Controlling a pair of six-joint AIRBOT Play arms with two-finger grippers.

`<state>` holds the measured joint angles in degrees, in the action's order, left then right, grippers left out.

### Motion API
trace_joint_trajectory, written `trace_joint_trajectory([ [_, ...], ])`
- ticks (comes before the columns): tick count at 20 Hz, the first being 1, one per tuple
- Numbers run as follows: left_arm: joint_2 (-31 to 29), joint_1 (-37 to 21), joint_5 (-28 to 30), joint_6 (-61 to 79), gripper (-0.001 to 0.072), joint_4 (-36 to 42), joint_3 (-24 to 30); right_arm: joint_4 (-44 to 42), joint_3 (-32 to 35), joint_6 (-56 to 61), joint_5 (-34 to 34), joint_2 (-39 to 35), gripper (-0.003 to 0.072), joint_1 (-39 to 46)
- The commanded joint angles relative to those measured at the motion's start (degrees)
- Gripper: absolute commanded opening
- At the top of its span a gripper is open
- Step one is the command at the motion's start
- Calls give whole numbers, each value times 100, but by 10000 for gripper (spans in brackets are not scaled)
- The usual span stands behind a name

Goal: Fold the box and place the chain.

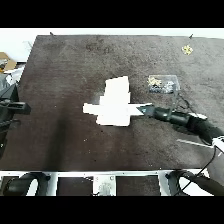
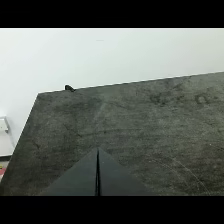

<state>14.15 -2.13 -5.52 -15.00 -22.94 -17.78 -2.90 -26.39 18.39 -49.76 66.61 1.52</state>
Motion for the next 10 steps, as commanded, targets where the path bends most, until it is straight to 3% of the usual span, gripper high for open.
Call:
trace_joint_trajectory([
  [1,-4,0,31,-2,12,0,-13,-839,-72,-334,2426,-15,3,-1303],
  [3,-4,0,-7,0,12,0,-13,-828,-448,-496,2736,328,3,-1615],
  [7,-2,0,-151,-13,12,0,-13,-828,-1108,-839,2583,1156,3,-1725],
  [8,-2,0,-317,55,65,-4,-13,-828,-1113,-907,2771,1191,3,-1727],
  [9,-2,2,-527,48,478,4,-15,-831,-1054,-1143,2861,1193,3,-1727],
  [10,20,0,-817,46,559,22,-15,-866,-970,-1386,2859,1191,3,-1727],
])
